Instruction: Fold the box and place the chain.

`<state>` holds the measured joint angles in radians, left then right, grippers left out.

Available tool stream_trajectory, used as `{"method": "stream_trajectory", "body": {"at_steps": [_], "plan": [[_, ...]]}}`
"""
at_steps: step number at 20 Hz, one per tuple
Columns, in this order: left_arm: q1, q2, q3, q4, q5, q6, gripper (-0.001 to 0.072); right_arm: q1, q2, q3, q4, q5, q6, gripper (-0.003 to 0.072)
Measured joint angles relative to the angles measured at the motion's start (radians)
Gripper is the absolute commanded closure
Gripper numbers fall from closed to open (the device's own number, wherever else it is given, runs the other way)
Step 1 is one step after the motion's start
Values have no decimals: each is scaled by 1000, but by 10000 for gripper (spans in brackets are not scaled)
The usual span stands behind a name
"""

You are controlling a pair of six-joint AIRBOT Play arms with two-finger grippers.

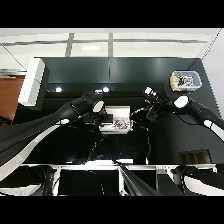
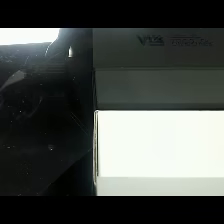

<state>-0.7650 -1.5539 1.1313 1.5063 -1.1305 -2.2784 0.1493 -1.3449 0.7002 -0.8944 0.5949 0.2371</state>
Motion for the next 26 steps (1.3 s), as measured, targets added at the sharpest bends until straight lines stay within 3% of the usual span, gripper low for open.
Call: {"method": "stream_trajectory", "body": {"at_steps": [8,11,14,19,26], "plan": [[0,0,0,0,0,0,678,19,106,18,-52,80,169,670],[0,0,0,0,0,0,678,18,200,74,-49,199,310,670],[0,0,0,0,0,0,678,16,275,172,-28,393,443,670],[0,0,0,0,0,0,678,15,326,389,126,676,597,670],[0,0,0,0,0,0,678,18,336,507,414,779,689,670]]}}
